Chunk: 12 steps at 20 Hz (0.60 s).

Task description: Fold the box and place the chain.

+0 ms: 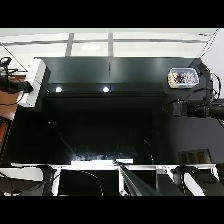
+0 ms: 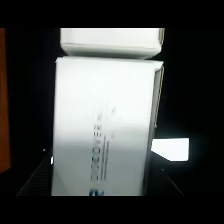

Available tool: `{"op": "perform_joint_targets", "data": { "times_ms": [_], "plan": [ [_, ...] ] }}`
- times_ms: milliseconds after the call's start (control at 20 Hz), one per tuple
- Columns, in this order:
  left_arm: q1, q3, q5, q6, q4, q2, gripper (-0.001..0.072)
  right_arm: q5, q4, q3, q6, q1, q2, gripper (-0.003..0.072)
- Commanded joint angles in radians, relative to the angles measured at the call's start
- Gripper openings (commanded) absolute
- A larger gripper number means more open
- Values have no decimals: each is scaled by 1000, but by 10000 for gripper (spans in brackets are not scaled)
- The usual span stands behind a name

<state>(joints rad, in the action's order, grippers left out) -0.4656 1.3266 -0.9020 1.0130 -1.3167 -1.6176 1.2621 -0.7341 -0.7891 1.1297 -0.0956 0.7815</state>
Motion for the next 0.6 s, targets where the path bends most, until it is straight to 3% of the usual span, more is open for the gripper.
{"op": "perform_joint_targets", "data": {
  "times_ms": [0,150,300,350,400,450,550],
  "plan": [
    [0,92,-217,88,-84,56,709,-3,0,-1,-1,1,0,13],
    [9,133,-372,113,9,166,709,0,1,-1,-1,1,-1,13],
    [46,132,-463,214,100,292,690,10,7,-2,-1,1,-1,13],
    [66,132,-475,279,104,330,539,9,13,-3,-1,1,-2,13],
    [90,131,-491,324,105,370,204,8,20,-9,-3,1,-2,13],
    [114,124,-497,332,122,406,28,9,21,-23,-5,1,-2,13],
    [179,76,-454,334,182,491,24,10,19,-69,-13,1,-2,13]
  ]
}}
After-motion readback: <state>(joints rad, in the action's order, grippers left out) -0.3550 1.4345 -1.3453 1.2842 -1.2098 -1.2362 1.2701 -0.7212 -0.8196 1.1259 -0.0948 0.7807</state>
